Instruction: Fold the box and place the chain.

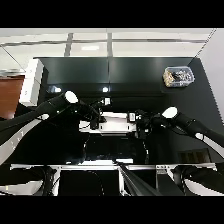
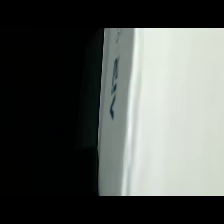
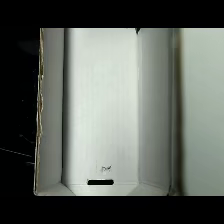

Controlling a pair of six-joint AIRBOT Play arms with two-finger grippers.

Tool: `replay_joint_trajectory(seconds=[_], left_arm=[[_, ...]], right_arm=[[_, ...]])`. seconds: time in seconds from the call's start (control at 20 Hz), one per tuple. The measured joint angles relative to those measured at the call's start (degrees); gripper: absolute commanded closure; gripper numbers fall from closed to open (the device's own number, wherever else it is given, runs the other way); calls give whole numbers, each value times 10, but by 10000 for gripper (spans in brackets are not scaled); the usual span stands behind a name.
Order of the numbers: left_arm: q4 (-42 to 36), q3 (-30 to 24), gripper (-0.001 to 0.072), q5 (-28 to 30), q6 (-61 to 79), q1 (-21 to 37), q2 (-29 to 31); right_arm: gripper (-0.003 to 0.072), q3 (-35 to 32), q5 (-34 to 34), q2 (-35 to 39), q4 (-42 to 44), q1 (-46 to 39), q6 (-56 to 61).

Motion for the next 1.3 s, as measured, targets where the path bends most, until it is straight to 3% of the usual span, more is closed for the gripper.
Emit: replay_joint_trajectory(seconds=[1.3], left_arm=[[0, 0, 682, -1, 0, 0, 0]], right_arm=[[-13, 0, -33, -4, -25, 17, 35]])
